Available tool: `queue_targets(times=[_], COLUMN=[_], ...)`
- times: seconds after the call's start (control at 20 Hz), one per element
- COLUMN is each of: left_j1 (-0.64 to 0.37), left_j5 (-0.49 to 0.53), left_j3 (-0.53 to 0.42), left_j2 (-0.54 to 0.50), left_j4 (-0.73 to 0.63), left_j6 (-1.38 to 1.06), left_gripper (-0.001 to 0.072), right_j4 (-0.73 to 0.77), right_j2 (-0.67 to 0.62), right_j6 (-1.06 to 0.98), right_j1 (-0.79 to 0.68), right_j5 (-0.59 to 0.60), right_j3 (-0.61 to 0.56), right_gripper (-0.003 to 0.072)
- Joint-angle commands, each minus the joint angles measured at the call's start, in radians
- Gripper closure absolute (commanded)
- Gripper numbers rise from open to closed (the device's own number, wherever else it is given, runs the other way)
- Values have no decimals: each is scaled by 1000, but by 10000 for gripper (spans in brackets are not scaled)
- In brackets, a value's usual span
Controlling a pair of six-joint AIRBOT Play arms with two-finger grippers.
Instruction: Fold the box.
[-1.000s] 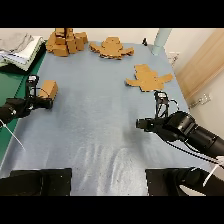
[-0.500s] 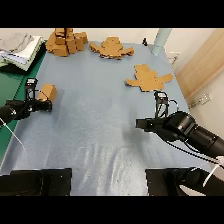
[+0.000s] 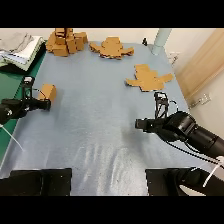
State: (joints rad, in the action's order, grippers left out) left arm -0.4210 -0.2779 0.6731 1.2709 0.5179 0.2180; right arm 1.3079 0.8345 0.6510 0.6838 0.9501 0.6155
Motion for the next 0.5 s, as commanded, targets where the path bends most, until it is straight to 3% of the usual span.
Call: queue_targets(times=[0.0,0.1,0.2,0.25,0.3,0.35,0.45], left_j1=[-64,-113,-128,-113,-84,-31,127], left_j5=[-178,-333,-498,-571,-634,-682,-679], left_j3=[0,2,13,23,37,60,114], left_j2=[-133,-227,-328,-378,-419,-454,-494], left_j4=[274,502,545,499,439,401,396], left_j6=[274,474,536,536,532,524,561], left_gripper=[2,2,3,41,384,677,695], right_j4=[60,69,69,69,78,90,122], right_j2=[0,1,1,4,12,27,82], right_j6=[8,33,69,79,104,139,233], right_j1=[-1,-1,-1,-1,-1,-6,-37], right_j5=[2,2,0,0,-1,-4,-3], right_j3=[0,0,1,5,15,34,98], right_gripper=[665,665,665,665,665,665,667])
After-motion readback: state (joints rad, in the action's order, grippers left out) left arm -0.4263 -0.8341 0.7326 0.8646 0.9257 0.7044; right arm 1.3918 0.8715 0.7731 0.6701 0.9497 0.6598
